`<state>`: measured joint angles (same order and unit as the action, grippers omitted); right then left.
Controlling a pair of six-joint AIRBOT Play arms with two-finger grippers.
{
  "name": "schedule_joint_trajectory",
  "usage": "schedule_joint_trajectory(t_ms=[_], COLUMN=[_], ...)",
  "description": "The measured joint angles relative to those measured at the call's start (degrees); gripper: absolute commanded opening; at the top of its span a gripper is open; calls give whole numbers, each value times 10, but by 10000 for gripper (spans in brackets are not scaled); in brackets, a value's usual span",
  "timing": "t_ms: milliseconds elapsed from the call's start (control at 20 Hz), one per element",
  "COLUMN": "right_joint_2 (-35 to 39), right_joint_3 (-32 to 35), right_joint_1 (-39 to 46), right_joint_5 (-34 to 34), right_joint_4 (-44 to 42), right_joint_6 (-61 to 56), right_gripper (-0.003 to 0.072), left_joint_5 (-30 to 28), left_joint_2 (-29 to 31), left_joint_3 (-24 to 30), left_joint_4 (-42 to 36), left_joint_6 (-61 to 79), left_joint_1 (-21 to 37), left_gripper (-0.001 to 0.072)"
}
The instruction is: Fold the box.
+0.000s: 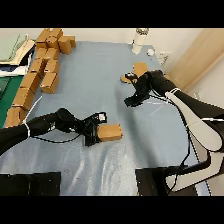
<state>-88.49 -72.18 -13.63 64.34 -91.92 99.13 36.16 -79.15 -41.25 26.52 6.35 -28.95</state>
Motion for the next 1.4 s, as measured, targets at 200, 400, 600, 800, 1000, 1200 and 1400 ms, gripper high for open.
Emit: schedule_joint_trajectory(t_ms=[200,400,600,800,1000,1200,1400], right_joint_2=[-10,-13,-14,-14,-14,-14,-14], right_joint_3=[-6,-7,-7,-7,-7,-7,-7], right_joint_1=[-10,-12,-13,-13,-13,-13,-13], right_joint_5=[-2,-4,-4,-4,-5,-9,-12], right_joint_4=[7,8,-8,-16,-19,-19,-19], right_joint_6=[6,8,9,9,9,9,9], right_gripper=[5,4,5,5,4,5,4], left_joint_5=[-9,-36,-61,-60,-4,42,21], left_joint_2=[10,36,69,92,103,106,107], left_joint_3=[-6,-9,-10,-10,-10,-10,-10], left_joint_4=[1,2,10,97,220,281,301], left_joint_6=[-71,-116,-165,-277,-402,-481,-511], left_joint_1=[14,53,128,237,356,446,473], left_gripper=[466,466,467,468,467,467,467])
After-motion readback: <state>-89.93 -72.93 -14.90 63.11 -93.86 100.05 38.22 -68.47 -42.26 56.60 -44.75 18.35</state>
